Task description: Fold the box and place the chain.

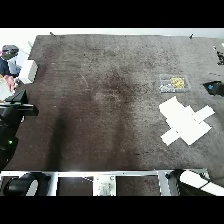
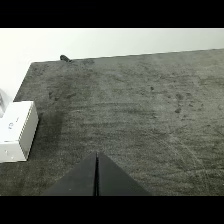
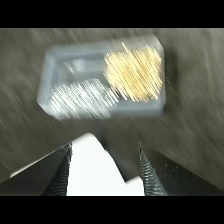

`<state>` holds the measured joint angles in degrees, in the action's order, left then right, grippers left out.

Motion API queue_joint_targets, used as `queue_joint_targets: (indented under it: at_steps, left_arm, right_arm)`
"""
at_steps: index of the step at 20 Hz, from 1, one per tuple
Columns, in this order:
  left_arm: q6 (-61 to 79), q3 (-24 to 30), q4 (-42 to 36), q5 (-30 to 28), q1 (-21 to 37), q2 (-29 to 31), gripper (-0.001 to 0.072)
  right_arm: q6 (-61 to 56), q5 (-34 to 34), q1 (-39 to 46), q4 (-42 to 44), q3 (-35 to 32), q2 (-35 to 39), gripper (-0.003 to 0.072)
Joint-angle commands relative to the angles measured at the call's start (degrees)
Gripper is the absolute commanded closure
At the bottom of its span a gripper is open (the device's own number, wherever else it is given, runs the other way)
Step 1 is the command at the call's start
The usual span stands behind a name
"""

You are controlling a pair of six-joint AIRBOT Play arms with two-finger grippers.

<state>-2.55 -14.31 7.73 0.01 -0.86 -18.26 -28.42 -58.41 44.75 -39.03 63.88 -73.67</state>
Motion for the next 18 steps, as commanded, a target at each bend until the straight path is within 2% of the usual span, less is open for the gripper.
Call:
queue_joint_targets:
  at_steps: [1,4,7,13,18]
  left_arm:
    - [0.0,0.0,0.0,0.0,0.0,0.0,0.0696]
    - [0.0,0.0,0.0,0.0,0.0,0.0,0.0696]
    - [0.0,0.0,0.0,0.0,0.0,0.0,0.0696]
    - [0.0,0.0,0.0,0.0,0.0,0.0,0.0696]
    - [0.0,0.0,0.0,0.0,0.0,0.0,0.0696]
  right_arm:
    - [-6.2,-18.5,5.2,-15.2,16.1,-12.9,0.0216]
    - [-7.5,-26.8,5.1,-22.8,30.7,-23.5,0.0216]
    - [-7.4,-28.3,5.0,-23.4,39.6,-30.7,0.0217]
    - [-0.5,-34.3,5.0,-23.8,42.0,-39.5,0.0227]
    - [1.9,-39.4,5.0,-23.8,41.9,-43.1,0.0226]
